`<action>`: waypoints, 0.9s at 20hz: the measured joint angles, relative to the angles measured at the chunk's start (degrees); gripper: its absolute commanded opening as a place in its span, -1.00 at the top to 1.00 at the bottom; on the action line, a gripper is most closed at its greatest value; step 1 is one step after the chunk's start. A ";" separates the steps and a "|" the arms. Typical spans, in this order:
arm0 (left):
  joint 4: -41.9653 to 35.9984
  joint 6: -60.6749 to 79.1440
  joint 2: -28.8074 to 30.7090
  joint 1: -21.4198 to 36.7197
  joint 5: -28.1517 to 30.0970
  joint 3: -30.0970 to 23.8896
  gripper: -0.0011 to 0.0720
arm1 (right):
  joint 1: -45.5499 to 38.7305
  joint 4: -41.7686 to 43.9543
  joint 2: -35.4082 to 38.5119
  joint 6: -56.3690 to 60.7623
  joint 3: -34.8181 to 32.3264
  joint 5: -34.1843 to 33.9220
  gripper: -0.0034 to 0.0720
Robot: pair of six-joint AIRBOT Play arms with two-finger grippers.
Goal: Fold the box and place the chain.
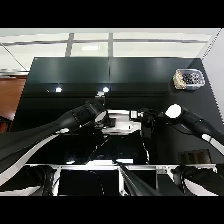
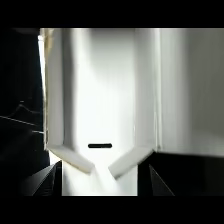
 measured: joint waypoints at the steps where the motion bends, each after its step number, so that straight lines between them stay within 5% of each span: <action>1: 0.00 0.09 0.02 0.00 -0.04 0.00 0.90 | -0.31 -1.01 0.68 0.55 0.00 0.28 -0.92; 3: 0.00 0.28 0.02 0.00 -0.04 0.00 0.90 | -0.39 -1.53 1.36 1.16 0.00 1.16 -0.31; 4: 0.00 0.31 0.02 0.00 -0.07 0.00 0.90 | -0.24 -1.53 1.49 1.25 0.00 1.73 -0.27; 6: 0.00 0.37 0.02 0.00 -0.07 0.00 0.90 | 0.37 -0.96 1.70 1.40 0.00 1.57 0.48; 7: 0.00 0.48 0.02 0.00 -0.04 0.00 0.90 | 0.72 -0.46 1.73 1.44 0.00 1.31 0.60; 18: -0.63 0.50 0.02 0.00 1.36 0.00 0.90 | 3.48 10.27 -2.12 4.02 -0.02 -1.55 0.60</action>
